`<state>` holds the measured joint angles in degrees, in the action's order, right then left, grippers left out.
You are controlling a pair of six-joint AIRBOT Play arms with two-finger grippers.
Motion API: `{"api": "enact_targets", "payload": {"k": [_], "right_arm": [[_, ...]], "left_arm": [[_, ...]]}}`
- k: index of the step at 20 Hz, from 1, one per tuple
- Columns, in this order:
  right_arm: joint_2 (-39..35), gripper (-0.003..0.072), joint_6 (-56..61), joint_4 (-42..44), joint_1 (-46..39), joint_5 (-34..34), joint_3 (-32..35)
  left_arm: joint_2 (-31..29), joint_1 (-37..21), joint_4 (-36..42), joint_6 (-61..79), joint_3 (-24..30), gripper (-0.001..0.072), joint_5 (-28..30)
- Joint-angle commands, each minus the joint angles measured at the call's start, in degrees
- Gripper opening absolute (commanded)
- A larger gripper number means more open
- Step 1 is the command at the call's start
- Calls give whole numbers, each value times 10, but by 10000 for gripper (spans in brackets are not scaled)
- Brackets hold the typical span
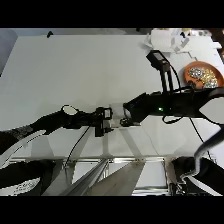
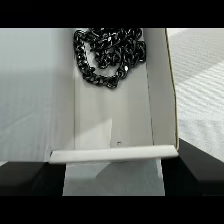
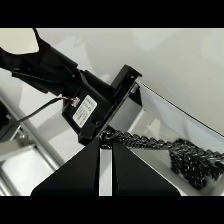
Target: Fold the box and place the chain.
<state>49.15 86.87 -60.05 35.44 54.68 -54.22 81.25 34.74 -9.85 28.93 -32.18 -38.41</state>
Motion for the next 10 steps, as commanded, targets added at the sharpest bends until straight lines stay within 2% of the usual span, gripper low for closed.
{"api": "enact_targets", "payload": {"k": [1,9,10], "right_arm": [[35,15,3,-2,16,-25,3],[103,24,27,-30,16,-13,73],[105,76,27,-30,16,-11,73]], "left_arm": [[0,0,0,0,0,138,0],[0,0,0,0,0,138,0],[0,0,0,0,0,138,0]]}}
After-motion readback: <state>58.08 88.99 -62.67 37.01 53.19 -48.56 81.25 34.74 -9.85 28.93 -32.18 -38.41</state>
